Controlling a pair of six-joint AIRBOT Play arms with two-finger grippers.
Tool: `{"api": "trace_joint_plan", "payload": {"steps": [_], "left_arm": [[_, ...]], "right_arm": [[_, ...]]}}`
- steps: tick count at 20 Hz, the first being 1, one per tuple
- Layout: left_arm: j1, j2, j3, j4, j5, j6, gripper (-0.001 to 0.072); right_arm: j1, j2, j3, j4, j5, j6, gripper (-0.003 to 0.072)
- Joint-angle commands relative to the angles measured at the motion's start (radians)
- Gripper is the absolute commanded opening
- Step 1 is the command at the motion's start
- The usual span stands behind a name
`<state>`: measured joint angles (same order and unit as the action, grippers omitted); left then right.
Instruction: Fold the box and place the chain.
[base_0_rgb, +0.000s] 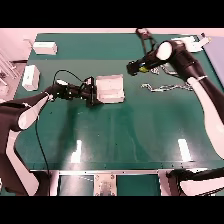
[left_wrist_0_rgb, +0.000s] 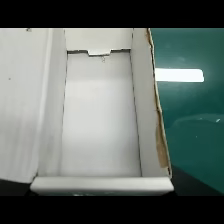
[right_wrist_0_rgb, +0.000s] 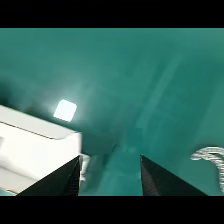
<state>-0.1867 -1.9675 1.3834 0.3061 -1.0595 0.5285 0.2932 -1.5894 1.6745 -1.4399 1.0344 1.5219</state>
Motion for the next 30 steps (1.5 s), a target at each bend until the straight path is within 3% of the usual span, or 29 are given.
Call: {"api": "trace_joint_plan", "payload": {"steps": [1,7,15,23,30], "left_arm": [[0.001,0.0,0.0,0.0,0.0,0.0,0.047],[0.001,0.0,0.0,0.0,0.001,0.0,0.047],[0.001,0.0,0.0,0.0,0.001,0.0,0.0469],[0.001,0.0,0.0,0.0,0.001,0.0,0.0469],[0.001,0.0,0.0,0.0,0.001,0.0,0.047]], "right_arm": [[-0.106,0.029,-0.022,0.011,-0.003,-0.205,0.044],[-0.337,0.003,-0.184,0.388,-0.054,-0.902,0.044],[-0.512,-0.145,-0.199,0.442,0.047,-1.44,0.045],[-0.524,-0.277,-0.131,0.534,0.086,-1.629,0.045],[-0.52,-0.344,-0.07,0.549,0.158,-1.631,0.0437]]}}
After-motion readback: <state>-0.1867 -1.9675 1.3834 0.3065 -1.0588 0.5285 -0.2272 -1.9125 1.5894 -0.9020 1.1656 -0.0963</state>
